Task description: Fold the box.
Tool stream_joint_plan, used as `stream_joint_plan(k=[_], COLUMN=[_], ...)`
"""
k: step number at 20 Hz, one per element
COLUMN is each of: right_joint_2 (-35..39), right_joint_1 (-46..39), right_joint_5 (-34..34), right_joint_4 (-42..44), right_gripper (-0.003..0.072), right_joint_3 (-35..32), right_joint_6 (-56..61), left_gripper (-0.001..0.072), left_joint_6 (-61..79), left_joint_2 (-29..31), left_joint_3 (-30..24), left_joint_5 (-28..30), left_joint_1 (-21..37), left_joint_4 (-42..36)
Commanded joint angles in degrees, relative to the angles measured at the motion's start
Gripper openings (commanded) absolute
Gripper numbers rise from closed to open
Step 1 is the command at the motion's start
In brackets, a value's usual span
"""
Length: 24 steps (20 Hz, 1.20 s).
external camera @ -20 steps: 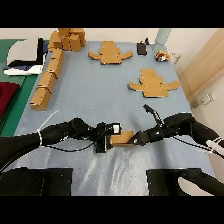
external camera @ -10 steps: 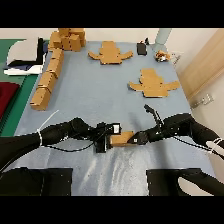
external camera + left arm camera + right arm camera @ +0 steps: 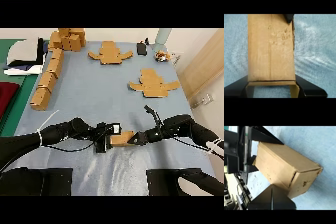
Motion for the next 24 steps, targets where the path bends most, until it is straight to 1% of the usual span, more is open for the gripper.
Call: stream_joint_plan(k=[1, 4, 13, 18, 24], right_joint_2=[0.0, 0.0, 0.1, 0.2, 3.5], right_joint_1=[0.0, 0.0, 0.0, 0.0, 0.0], right_joint_5=[0.7, 1.5, 1.4, -0.4, -0.5], right_joint_4=[0.0, -0.1, 0.4, 2.4, 2.4], right_gripper=[0.0002, 0.0002, 0.0002, 0.0002, 0.0002], right_joint_3=[0.0, 0.0, 0.0, 0.1, 0.0], right_joint_6=[0.0, 0.1, 0.1, 0.1, 0.3], left_gripper=[0.0392, 0.0392, 0.0392, 0.0392, 0.0392], left_joint_6=[0.0, 0.0, 0.0, 0.0, 0.0], left_joint_2=[0.0, 0.0, 0.0, 0.0, 0.0], left_joint_3=[0.1, 0.1, 0.1, 0.1, 0.1], left_joint_5=[0.0, 0.0, 0.0, 0.0, 0.0], left_joint_1=[0.0, 0.0, 0.0, 0.0, 0.0], left_joint_4=[0.0, 0.0, 0.0, 0.0, 0.0])
